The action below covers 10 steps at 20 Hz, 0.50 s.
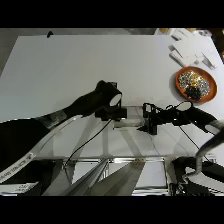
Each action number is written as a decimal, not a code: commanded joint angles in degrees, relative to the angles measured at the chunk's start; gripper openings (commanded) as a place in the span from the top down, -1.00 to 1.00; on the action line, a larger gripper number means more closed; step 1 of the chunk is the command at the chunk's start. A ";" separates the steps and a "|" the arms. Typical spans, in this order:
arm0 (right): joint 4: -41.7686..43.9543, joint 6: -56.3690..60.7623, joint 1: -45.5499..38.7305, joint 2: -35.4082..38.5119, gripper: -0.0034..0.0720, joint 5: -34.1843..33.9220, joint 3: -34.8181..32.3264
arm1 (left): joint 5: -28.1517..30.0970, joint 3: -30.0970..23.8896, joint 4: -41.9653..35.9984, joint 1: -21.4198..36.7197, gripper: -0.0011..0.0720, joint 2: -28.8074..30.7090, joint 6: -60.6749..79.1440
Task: Fold the box and place the chain.
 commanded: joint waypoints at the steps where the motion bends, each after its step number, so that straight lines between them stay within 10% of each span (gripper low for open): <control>1: 0.02 0.00 0.00 0.00 -0.19 0.00 0.02 | -4.28 0.04 -1.81 4.15 0.01 7.10 19.85; 3: 0.02 0.00 0.00 0.00 -0.19 0.00 0.02 | -8.17 0.02 -1.60 7.72 -0.91 11.96 41.77; 10: 0.02 0.00 0.00 0.02 -0.19 0.02 0.02 | -0.28 -15.21 -27.69 25.97 -0.94 23.47 118.49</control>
